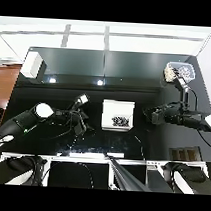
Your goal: Fold the box and place the chain.
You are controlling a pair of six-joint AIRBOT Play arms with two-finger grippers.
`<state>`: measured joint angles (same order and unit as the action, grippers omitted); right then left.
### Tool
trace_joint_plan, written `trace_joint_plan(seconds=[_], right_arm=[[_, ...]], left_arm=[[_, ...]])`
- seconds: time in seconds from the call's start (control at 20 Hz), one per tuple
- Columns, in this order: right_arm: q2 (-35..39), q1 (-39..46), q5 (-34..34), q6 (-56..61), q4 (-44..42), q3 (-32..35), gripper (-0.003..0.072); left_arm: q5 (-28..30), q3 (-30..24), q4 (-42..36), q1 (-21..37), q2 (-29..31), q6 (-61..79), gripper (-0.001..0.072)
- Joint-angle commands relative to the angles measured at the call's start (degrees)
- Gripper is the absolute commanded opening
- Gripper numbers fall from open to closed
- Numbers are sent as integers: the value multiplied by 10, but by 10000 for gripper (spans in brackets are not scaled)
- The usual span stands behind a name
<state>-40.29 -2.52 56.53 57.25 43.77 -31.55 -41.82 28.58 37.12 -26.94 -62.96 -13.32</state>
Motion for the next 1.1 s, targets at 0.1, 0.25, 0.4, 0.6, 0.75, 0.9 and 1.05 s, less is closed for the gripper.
trace_joint_plan(seconds=[0.1,0.25,0.4,0.6,0.75,0.9,1.05], right_arm=[[0,0,-1,15,-2,0,345],[0,0,2,15,-2,0,345],[0,0,9,15,-2,0,345],[0,0,9,15,-2,0,345],[0,0,9,15,-2,0,345],[0,0,9,15,-2,0,345],[0,0,9,15,-2,0,345]], left_arm=[[8,28,-55,-3,-56,275,711],[8,46,-80,-4,-85,275,711],[5,56,-111,-6,-101,276,711],[-13,68,-113,-14,-122,297,711],[-13,73,-128,-15,-127,299,710],[-13,73,-140,-17,-129,301,710],[-13,74,-140,-17,-129,303,710]])
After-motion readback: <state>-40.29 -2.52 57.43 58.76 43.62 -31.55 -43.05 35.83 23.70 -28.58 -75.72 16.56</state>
